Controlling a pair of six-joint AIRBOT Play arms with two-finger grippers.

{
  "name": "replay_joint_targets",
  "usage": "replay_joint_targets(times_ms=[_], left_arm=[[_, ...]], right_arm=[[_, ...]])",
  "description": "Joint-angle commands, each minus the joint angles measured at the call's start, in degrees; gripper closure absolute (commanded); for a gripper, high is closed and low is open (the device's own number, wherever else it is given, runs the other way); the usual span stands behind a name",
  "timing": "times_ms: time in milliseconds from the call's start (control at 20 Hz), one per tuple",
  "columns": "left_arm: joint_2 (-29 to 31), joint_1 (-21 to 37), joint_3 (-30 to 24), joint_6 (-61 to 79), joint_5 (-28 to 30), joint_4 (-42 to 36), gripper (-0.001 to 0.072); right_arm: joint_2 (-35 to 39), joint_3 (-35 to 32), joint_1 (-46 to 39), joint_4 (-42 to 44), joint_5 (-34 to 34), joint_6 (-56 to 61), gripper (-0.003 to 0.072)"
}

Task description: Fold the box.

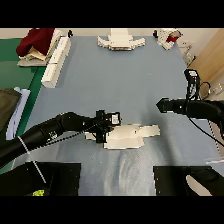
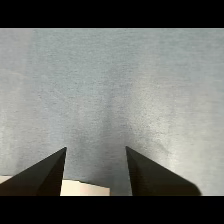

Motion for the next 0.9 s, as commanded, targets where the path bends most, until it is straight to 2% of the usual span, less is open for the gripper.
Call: replay_joint_targets(times_ms=[0, 200, 450, 700, 850], left_arm=[[-0.4, 0.0, -0.3, 0.0, -1.4, 0.5, 0.0698], [-0.4, 3.9, 2.6, 0.0, -9.9, 0.3, 0.0698], [-0.4, 6.9, 8.3, -0.1, -14.9, -0.2, 0.0698], [-1.3, 6.9, 8.9, -3.1, -21.0, -1.1, 0.0698], [-4.1, 7.0, 8.9, -3.1, -22.2, -1.2, 0.0698]], right_arm=[[0.0, 0.0, 0.0, 0.5, 0.0, 0.0, 0.0111], [0.0, 0.0, 0.0, 0.5, -0.1, 0.0, 0.0111], [0.0, 0.0, 0.0, 0.9, -0.2, 0.0, 0.0111], [0.0, 0.0, 0.0, 0.9, -0.2, 0.0, 0.0111], [0.0, 0.0, 0.0, 1.2, -0.2, 0.0, 0.0111]])
